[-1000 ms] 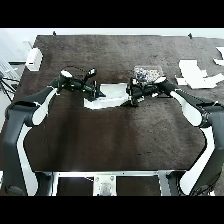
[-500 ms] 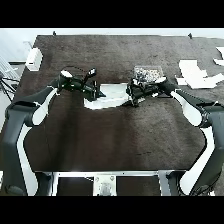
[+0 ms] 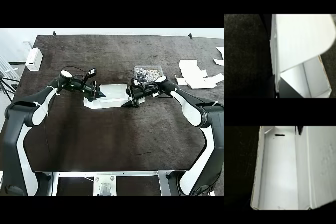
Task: Fold the box and place the chain.
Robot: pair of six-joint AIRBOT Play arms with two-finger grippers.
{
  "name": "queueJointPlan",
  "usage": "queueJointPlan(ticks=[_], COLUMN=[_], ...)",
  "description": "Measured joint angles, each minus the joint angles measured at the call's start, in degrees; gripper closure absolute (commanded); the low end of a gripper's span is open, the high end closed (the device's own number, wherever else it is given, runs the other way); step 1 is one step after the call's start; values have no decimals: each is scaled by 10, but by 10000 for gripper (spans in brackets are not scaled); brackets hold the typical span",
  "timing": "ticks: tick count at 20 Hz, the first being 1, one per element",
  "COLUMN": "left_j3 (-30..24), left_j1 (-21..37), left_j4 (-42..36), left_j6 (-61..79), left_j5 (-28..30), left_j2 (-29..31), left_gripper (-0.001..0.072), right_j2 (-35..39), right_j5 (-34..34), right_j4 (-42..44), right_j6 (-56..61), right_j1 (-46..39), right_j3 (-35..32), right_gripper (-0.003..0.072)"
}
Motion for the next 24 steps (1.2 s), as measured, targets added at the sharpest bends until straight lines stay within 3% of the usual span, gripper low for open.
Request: queueJointPlan(ticks=[24], left_j3=[0], left_j1=[0], left_j4=[-1], left_j6=[0], left_j5=[3], left_j2=[0], left_gripper=[689], right_j2=[-29], right_j5=[23], right_j4=[21], right_j6=[1], right_j1=[-9], right_j3=[24], right_gripper=[119])
